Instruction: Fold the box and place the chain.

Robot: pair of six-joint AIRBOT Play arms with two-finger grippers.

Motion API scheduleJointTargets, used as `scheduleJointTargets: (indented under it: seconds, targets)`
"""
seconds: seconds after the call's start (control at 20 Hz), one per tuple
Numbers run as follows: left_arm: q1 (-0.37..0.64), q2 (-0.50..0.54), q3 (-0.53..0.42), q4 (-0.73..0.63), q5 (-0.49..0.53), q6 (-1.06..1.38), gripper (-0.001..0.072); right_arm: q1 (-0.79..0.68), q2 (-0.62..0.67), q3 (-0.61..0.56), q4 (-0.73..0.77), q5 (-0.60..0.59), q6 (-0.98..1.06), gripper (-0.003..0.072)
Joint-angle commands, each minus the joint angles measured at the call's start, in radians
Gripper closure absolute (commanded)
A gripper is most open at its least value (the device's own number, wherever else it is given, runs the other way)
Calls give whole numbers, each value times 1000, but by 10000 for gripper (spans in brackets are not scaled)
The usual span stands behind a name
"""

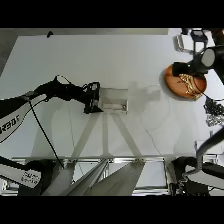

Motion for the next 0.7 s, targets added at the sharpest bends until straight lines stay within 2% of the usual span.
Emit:
scheduleJointTargets:
  seconds: [0.0,0.2,0.3,0.4,0.45,0.55,0.6,0.65]
  targets:
    - [0,1,0,0,1,0,551,-172,-191,102,6,-87,-89,9]
    - [0,1,0,0,0,0,551,-237,-410,215,11,-154,-90,9]
    - [0,1,0,0,0,0,551,-246,-463,222,34,-232,-90,25]
    - [0,1,0,0,0,0,551,-243,-495,223,47,-253,-90,65]
    - [0,1,0,0,1,0,551,-241,-509,223,53,-246,-90,122]
    - [0,1,0,0,0,0,551,-230,-529,223,52,-225,-91,184]
    - [0,1,0,0,1,0,551,-224,-529,223,50,-220,-91,285]
    - [0,1,0,0,0,0,551,-222,-525,223,42,-222,-91,448]
